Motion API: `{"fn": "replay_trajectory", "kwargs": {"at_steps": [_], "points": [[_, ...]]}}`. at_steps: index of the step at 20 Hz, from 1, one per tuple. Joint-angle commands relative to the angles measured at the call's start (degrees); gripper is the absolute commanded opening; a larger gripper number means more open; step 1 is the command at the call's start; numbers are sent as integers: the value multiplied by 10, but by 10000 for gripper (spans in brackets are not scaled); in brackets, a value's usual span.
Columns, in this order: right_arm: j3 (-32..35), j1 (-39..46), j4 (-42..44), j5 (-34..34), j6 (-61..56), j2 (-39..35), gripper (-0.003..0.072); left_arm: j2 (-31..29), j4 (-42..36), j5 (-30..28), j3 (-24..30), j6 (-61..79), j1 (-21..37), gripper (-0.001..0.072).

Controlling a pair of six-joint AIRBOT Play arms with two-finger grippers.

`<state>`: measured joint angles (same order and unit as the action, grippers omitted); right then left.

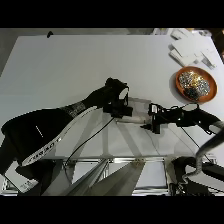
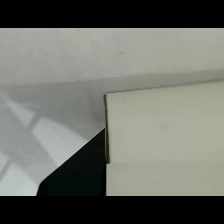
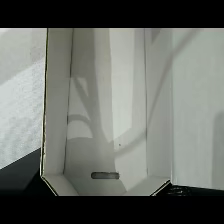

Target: Fold the box and place the chain.

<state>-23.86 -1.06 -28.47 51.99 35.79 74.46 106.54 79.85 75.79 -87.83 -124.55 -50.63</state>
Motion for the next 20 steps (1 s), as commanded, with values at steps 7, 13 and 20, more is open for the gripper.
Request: {"fn": "replay_trajectory", "kwargs": {"at_steps": [7, 13, 20], "points": [[0, 0, -1, -3, 1, 0, 339, -11, -3, 0, 1, 41, -5, 32], [0, 0, -1, -3, 1, 0, 339, -59, -5, 1, 1, 58, 2, 705], [0, 0, -1, -3, 1, 0, 339, -183, -48, 119, 1, 361, 50, 706]]}}
